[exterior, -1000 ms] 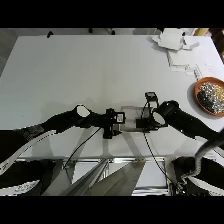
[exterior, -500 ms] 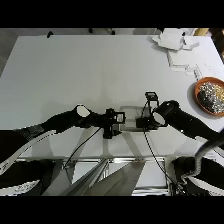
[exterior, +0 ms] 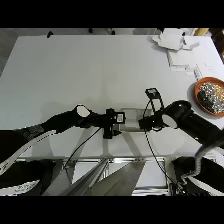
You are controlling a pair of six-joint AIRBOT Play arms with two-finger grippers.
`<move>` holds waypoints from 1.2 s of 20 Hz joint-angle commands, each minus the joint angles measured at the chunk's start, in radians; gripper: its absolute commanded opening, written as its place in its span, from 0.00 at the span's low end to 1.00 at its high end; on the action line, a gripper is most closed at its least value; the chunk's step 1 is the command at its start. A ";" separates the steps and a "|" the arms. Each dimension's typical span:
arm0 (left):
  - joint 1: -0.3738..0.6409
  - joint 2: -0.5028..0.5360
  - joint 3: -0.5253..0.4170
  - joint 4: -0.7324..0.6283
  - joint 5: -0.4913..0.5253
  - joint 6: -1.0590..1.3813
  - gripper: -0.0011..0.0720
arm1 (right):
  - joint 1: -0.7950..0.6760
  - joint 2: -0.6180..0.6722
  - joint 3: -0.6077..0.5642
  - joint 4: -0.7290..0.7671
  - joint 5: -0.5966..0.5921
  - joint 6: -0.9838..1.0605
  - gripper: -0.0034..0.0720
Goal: Fold the box and place the chain.
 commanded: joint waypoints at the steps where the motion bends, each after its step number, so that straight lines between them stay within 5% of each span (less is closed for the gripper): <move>1: 0.000 0.001 0.000 0.000 0.000 0.000 0.39 | 0.000 0.163 0.044 -0.121 0.097 -0.148 0.43; 5: 0.000 0.001 0.000 0.000 0.000 -0.001 0.39 | -0.135 0.266 0.064 -0.353 0.086 -0.292 0.43; 15: 0.000 0.001 0.000 0.000 0.000 0.000 0.39 | -1.031 0.145 0.064 -0.236 -0.325 -0.469 0.43; 24: 0.000 0.001 0.000 0.000 0.000 -0.001 0.39 | -1.103 -0.101 0.064 -0.229 -0.473 -0.470 0.43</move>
